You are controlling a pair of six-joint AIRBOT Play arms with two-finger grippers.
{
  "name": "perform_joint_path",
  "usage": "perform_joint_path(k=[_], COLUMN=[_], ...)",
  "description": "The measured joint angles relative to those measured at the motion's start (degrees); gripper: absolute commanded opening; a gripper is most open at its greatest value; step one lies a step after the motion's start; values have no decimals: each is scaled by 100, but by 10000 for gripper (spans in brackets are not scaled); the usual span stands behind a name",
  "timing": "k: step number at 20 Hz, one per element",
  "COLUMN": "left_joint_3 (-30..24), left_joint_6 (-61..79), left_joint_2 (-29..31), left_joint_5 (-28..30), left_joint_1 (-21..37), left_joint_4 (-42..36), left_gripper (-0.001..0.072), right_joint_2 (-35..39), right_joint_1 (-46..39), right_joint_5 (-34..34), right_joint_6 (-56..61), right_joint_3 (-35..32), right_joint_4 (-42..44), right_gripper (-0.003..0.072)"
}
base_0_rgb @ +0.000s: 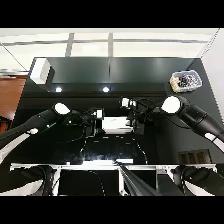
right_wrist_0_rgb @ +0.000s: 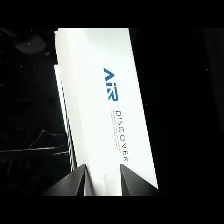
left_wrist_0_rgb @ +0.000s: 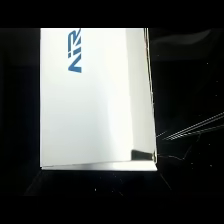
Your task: Fold the box and place the chain.
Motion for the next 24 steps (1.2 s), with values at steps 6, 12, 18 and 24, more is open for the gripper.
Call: perform_joint_path(k=[6, 12, 18, 24], left_joint_3=[0, 0, 0, 0], left_joint_6=[13, 22, 17, 15], left_joint_2=[0, 0, 0, 0], left_joint_5=[0, -9, -15, -13], left_joint_1=[0, -2, -2, -2], left_joint_4=[2, 4, 7, 7], left_gripper=[359, 359, 359, 359], right_joint_2=[-4, -4, -4, -59], right_joint_1=[0, 0, 0, 2], right_joint_5=[-48, 98, 166, 140], right_joint_6=[81, 101, 107, 120], right_joint_3=[-2, -28, -98, -179], right_joint_4=[98, 129, 133, 146], right_gripper=[241, 241, 241, 241])
